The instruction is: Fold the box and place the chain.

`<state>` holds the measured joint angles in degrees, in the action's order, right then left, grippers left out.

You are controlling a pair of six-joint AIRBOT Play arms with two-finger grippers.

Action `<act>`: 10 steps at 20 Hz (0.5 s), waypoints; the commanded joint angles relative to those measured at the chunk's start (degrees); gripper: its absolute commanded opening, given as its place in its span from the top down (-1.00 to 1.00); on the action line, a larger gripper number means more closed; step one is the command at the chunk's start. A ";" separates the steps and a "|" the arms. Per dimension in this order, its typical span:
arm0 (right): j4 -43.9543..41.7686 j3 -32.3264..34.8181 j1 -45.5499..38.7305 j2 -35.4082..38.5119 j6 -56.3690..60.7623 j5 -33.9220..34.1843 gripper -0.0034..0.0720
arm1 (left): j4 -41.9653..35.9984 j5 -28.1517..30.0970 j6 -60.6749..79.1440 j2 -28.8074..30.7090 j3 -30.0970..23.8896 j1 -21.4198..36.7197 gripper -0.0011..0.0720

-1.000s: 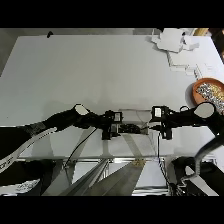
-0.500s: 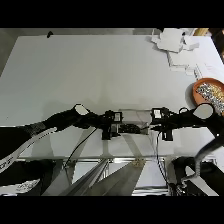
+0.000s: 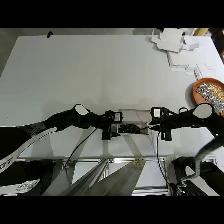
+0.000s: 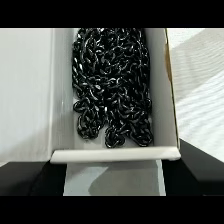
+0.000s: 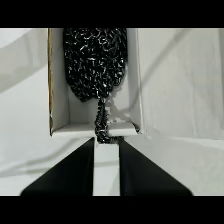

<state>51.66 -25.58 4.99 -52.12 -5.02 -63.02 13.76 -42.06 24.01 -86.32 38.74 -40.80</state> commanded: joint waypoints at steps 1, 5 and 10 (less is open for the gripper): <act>-0.31 0.00 0.07 -0.11 0.02 0.09 0.84 | 0.00 0.02 0.00 0.02 0.00 -0.02 0.38; 7.61 -0.02 0.04 2.29 4.42 0.02 0.85 | 0.00 0.02 0.00 0.04 0.00 -0.02 0.38; 7.08 -2.93 0.17 9.68 6.40 -6.51 0.85 | 0.00 0.02 0.00 0.02 0.00 -0.02 0.38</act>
<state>59.64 -26.55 5.04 -45.41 -0.08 -65.34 13.76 -42.06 24.01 -86.32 38.74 -40.80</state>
